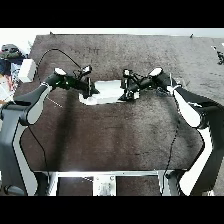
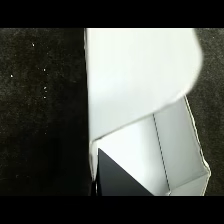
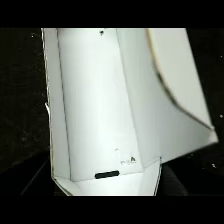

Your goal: Fold the box and place the chain.

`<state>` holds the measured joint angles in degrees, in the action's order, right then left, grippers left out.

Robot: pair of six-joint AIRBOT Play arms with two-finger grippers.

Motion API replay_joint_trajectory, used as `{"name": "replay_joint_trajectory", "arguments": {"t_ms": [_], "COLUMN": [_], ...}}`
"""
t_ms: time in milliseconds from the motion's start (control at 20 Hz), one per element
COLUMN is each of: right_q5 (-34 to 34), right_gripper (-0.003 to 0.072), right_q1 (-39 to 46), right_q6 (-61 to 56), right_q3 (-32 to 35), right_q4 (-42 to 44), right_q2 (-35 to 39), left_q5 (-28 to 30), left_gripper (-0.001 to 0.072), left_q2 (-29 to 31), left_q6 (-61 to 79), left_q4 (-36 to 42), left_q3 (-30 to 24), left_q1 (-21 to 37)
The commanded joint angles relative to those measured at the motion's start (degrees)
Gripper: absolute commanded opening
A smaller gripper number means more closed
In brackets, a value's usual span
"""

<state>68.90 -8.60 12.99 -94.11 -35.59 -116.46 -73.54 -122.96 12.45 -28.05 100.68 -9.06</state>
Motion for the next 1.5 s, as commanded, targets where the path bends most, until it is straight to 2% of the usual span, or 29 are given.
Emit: {"name": "replay_joint_trajectory", "arguments": {"t_ms": [0,150,1100,1200,1450], "right_q5": [1.53,2.91,1.81,1.79,1.66], "right_gripper": [0.0610,0.0610,0.0608,0.0538,0.0539], "right_q1": [-0.13,-0.76,-1.18,-1.31,-1.33], "right_q6": [-0.11,-0.17,-0.17,-0.17,-0.17], "right_q3": [-1.03,-2.93,-2.86,-2.86,-2.86], "right_q4": [0.11,0.24,-0.37,-0.33,-0.44], "right_q2": [-1.90,-2.71,-3.80,-3.80,-3.80], "left_q5": [0.11,0.09,0.11,0.11,0.11], "left_gripper": [0.0012,0.0012,0.0012,0.0012,0.0012], "left_q2": [-0.02,-0.02,-0.02,-0.02,-0.02], "left_q6": [-0.02,-0.02,-0.02,-0.02,-0.02], "left_q4": [0.00,0.00,0.00,0.00,0.00], "left_q3": [-0.02,-0.02,-0.02,-0.02,-0.02], "left_q1": [0.00,0.00,0.00,0.00,0.00]}}
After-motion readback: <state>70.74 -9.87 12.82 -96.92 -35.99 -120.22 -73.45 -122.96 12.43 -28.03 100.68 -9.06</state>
